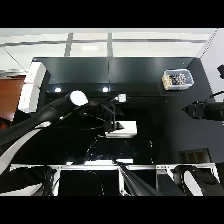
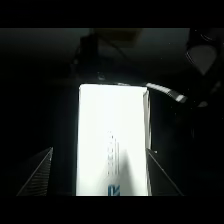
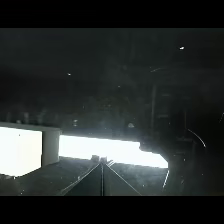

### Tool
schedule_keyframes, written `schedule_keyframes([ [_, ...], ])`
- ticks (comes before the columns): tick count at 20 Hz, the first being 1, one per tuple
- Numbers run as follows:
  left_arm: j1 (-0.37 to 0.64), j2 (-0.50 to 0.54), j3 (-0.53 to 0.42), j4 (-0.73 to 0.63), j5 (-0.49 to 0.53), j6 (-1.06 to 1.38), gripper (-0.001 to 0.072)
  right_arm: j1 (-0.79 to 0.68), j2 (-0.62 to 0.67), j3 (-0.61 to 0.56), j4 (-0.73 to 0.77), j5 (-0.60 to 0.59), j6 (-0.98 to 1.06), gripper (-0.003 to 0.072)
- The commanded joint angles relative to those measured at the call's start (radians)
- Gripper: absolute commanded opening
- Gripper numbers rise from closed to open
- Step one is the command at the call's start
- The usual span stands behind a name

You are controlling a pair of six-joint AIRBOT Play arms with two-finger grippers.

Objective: Fold the box and place the chain.

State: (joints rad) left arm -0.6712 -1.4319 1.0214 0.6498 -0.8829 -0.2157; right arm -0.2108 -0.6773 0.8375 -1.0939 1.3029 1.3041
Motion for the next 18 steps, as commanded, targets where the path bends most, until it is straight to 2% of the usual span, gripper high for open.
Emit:
schedule_keyframes([
  [1, -0.057, -0.111, 0.114, 0.122, -0.042, -0.16, 0.0707, -0.007, 0.003, 0.0, -0.003, -0.005, 0.001, 0.0015],
  [10, -0.071, -0.116, 0.121, 0.137, -0.099, -0.16, 0.0707, -0.007, 0.003, -0.049, -0.004, -0.029, -0.003, 0.0015],
  [18, -0.075, -0.116, 0.121, 0.165, -0.101, -0.159, 0.0708, -0.007, 0.003, -0.049, -0.003, -0.032, -0.003, 0.0015],
])
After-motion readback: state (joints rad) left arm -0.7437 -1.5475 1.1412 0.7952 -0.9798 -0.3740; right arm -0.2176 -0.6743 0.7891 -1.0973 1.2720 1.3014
